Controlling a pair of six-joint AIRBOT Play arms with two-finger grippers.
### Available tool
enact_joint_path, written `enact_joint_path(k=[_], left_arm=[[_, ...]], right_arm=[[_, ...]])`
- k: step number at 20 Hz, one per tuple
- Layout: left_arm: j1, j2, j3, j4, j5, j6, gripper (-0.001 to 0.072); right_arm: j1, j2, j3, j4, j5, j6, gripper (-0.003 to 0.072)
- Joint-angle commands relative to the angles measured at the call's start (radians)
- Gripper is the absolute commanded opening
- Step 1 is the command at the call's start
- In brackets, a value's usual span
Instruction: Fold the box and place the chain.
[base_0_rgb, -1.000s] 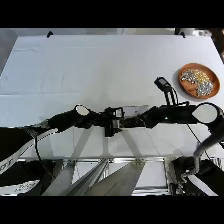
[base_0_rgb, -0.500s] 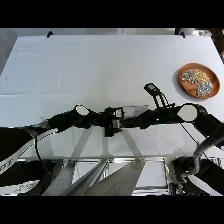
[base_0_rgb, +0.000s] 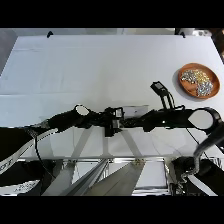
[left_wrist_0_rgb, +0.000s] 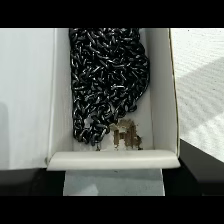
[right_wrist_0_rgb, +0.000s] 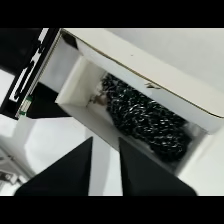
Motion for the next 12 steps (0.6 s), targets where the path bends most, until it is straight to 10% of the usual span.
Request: enact_joint_path(k=[1, 9, 12], left_arm=[[0.000, 0.001, 0.001, 0.000, 0.000, 0.000, 0.0136], [0.000, 0.001, 0.001, 0.000, 0.000, 0.000, 0.0136], [0.000, 0.001, 0.001, 0.000, 0.000, 0.000, 0.0136]], right_arm=[[-0.031, 0.150, 0.012, -0.198, 0.000, 0.180, 0.0302], [-0.511, 0.203, 0.011, -0.263, 0.088, 0.092, 0.0292], [-0.571, 0.049, 0.011, -0.188, 0.030, -0.014, 0.0095]])
